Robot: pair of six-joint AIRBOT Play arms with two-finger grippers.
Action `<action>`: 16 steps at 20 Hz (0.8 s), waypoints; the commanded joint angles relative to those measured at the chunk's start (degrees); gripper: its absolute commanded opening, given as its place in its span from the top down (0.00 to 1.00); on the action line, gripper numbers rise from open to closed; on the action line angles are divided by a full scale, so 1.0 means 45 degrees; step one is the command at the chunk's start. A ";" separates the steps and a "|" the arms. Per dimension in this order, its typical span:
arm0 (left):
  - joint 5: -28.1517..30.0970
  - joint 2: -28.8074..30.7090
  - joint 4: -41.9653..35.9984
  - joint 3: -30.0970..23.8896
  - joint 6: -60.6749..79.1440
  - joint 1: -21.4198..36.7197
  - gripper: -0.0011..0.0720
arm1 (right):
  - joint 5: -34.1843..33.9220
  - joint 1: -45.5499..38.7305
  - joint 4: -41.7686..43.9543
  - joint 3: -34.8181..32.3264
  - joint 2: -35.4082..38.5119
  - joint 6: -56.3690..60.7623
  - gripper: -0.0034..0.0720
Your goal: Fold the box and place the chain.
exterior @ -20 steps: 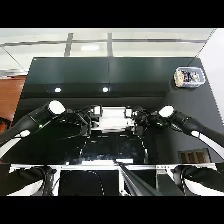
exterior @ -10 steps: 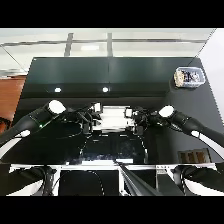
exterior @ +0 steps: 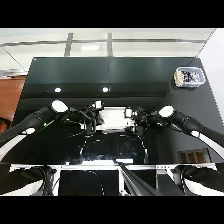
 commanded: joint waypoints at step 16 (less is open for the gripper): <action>-0.1001 0.3871 0.7800 0.0403 -1.2060 0.1865 0.95 | -0.0029 0.0005 0.0010 0.0010 -0.0010 0.0010 0.33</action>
